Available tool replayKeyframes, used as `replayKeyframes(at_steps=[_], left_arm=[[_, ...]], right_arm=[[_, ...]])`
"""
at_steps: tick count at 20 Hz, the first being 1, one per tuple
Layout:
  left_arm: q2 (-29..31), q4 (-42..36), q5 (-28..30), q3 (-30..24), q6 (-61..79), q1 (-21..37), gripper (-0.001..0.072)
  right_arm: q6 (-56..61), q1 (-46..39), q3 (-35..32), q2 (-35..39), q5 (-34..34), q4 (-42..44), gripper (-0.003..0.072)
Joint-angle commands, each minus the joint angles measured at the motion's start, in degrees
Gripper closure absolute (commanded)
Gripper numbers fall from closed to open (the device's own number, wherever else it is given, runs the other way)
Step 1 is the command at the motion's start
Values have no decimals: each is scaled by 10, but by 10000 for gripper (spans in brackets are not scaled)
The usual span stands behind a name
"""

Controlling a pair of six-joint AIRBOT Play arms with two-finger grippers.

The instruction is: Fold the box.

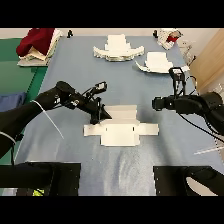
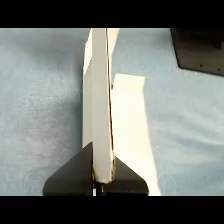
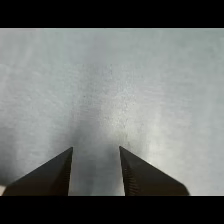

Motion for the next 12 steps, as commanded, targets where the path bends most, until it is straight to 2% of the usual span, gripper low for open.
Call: replayKeyframes(at_steps=[1, 4, 8, 12], left_arm=[[30, -10, 90, -52, 71, -40, 703], [37, -13, 124, -77, 74, -53, 703], [42, -31, 129, -85, 75, -54, 702], [72, -30, 129, -85, 73, -54, 701]], right_arm=[[6, 0, 12, 0, 3, 3, 247], [6, 0, 12, -3, 3, 3, 247], [6, 0, 12, -12, 3, 13, 247], [6, 0, 12, -12, 3, 16, 247]])
